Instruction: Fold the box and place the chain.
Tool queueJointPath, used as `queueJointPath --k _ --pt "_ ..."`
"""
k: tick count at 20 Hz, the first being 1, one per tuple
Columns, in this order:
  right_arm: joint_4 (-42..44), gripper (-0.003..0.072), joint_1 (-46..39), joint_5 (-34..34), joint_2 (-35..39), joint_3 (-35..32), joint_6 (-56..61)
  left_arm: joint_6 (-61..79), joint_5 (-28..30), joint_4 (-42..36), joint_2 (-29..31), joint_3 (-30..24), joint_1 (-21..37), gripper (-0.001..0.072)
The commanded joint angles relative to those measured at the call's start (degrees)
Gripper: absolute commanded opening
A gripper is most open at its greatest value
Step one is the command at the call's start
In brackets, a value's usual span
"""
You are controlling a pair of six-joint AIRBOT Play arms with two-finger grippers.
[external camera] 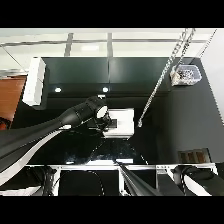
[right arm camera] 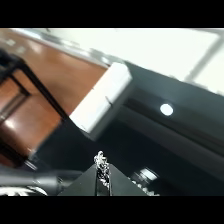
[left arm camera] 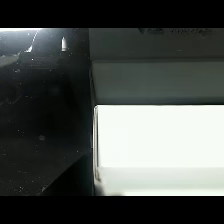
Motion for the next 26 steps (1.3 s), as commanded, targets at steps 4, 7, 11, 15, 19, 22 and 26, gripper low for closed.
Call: queueJointPath --k 4,7,11,15,19,22,26 --pt "1.53 0.0024 2.93 -3.1 -0.98 -0.07 0.04 0.02 0.02 0.0 -0.02 0.0 0.04 0.0031" --pt "1.53 0.0023 2.93 -1.07 -2.21 -0.2 0.24 0.02 0.02 0.0 -0.02 0.0 0.04 0.0031" --pt "-0.61 0.0024 2.93 3.54 -3.1 -1.46 0.22 0.02 0.02 0.02 -0.02 0.0 0.04 0.0031" --pt "-0.72 0.0024 2.93 6.97 -3.08 -5.68 0.2 0.02 0.0 0.02 -0.02 0.0 0.04 0.0031" --pt "-0.94 0.0023 2.93 8.83 -2.97 -11.13 0.17 0.02 0.0 0.02 -0.02 0.0 0.04 0.0031" --pt "-1.05 0.0023 2.93 8.87 -2.64 -14.69 0.13 0.02 0.02 0.04 -0.02 0.0 0.04 0.0031" --pt "-1.07 0.0024 3.5 7.8 -0.22 -23.12 -0.28 0.02 0.02 0.04 -0.02 0.0 0.04 0.0031"
